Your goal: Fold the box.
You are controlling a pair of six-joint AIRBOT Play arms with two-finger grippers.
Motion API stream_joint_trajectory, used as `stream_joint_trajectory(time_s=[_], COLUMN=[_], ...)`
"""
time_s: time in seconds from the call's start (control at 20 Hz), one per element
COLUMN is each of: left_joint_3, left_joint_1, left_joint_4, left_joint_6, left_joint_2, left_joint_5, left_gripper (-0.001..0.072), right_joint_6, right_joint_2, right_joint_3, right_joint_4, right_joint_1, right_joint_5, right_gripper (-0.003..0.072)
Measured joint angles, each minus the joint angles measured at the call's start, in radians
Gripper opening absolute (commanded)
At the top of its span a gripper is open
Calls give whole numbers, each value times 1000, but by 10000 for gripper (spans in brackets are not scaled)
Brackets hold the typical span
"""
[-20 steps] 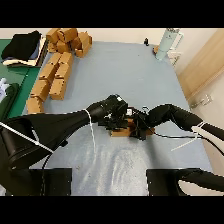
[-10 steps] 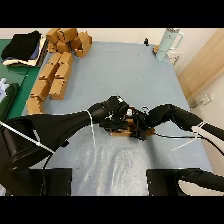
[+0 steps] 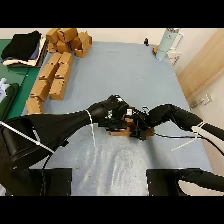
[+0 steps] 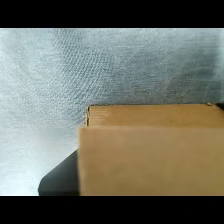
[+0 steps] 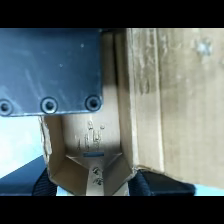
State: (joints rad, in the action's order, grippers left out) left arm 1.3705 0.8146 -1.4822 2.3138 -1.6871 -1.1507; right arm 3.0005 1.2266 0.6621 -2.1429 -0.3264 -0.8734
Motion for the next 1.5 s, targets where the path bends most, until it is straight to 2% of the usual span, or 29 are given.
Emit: stream_joint_trajectory(time_s=[0.3, 0.35, 0.4, 0.55, 0.95, 1.3, 1.35, 1.4, 1.5], left_joint_3=[0, 0, 0, 0, 44, 111, 124, 137, 159], left_joint_1=[1, 2, 2, 2, -20, -129, -151, -172, -217], left_joint_4=[-2, -1, -1, 13, 31, 192, 219, 242, 289], left_joint_6=[5, 6, 6, 9, 3, -103, -126, -148, -195], left_joint_2=[0, 0, 0, 2, 8, 8, 8, 8, 8], left_joint_5=[39, 43, 58, 58, -45, -141, -155, -167, -200], left_gripper=[18, 117, 271, 279, 280, 281, 310, 412, 437], right_joint_6=[0, 0, 0, 1, 2, 1, 1, 1, 1], right_joint_2=[0, 0, 0, 0, 0, 0, 0, 0, 0], right_joint_3=[0, 0, 0, 0, 0, 0, 0, 0, 0], right_joint_4=[3, 3, 3, 0, -2, 0, 0, 0, 0], right_joint_1=[2, 2, 2, 1, 0, 0, 0, 0, 0], right_joint_5=[5, 5, 5, 2, 0, 0, 0, 0, 0], right_gripper=[527, 527, 527, 527, 527, 527, 527, 527, 527])
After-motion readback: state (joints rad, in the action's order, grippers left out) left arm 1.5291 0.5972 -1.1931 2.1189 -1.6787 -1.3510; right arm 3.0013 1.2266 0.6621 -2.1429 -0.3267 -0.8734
